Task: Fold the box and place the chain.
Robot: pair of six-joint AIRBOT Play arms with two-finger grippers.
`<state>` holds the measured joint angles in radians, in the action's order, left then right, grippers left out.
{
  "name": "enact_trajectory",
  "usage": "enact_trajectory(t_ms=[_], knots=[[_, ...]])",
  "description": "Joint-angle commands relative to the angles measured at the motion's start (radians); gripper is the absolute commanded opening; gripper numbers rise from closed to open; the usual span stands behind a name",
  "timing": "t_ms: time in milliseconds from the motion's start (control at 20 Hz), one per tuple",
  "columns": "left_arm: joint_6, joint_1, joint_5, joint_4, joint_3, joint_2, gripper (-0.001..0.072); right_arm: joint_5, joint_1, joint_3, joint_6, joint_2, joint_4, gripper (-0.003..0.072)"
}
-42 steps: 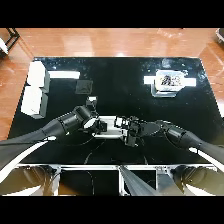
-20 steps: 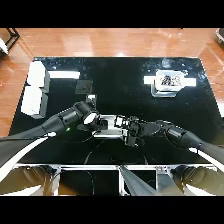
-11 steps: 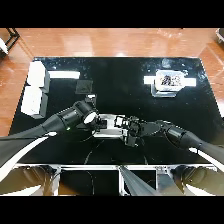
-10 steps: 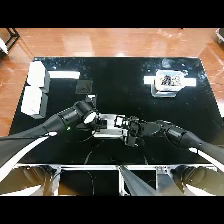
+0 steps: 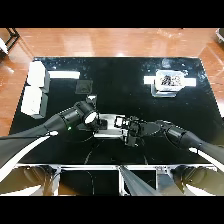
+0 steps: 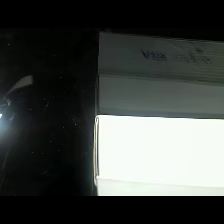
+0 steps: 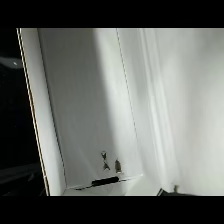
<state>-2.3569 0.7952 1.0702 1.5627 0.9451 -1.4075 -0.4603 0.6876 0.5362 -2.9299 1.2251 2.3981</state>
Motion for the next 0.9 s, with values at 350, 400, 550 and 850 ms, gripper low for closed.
enact_trajectory(t_ms=[350,400,550,850], knots=[[0.026,0.0,-0.016,-0.035,0.001,0.0,0.0029,0.0,0.0,-0.001,0.002,0.0,0.003,0.025],[0.026,0.0,-0.014,-0.034,0.001,0.0,0.0037,0.0,0.0,-0.001,0.002,0.0,0.003,0.025],[0.026,-0.002,-0.013,-0.029,0.001,0.013,0.0395,0.0,0.0,-0.001,0.002,0.0,0.003,0.025],[0.026,-0.006,-0.006,0.0,-0.002,0.034,0.0402,0.0,0.0,-0.001,0.007,0.0,0.003,0.025]])
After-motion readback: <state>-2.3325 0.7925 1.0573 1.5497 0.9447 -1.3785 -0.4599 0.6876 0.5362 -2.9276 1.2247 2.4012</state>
